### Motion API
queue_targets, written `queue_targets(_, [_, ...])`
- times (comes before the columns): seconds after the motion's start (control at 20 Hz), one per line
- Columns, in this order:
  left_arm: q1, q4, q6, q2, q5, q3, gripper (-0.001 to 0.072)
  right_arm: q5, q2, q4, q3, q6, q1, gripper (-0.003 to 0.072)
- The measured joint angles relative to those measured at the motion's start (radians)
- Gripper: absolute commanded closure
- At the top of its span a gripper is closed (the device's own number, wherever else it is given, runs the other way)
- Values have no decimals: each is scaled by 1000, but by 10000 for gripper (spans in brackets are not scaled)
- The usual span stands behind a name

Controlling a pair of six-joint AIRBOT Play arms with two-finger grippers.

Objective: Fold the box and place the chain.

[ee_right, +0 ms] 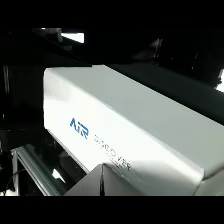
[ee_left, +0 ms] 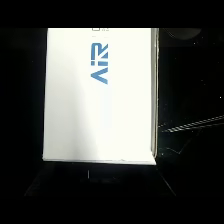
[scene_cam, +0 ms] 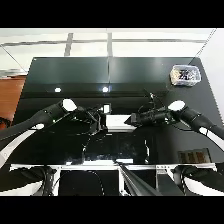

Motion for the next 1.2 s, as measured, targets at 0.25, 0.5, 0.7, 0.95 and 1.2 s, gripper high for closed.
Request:
queue_targets(0.25, [0, 1, -26, 7, 9, 2, 157, 193, 97, -41, 92, -26, -122, 674])
queue_targets(0.5, [7, 23, -48, 58, 1, 8, -1, 364, 275, -89, 132, -17, -381, 674])
queue_targets(0.7, [15, 13, -55, 164, -32, 13, 3, 469, 383, -202, 139, 13, -589, 674])
queue_targets(0.95, [-41, -106, -66, 155, -52, 67, 4, 481, 426, -246, 130, 26, -683, 674])
queue_targets(1.2, [-109, -147, -193, -40, -64, 241, 4, 467, 434, -259, 94, 22, -702, 673])
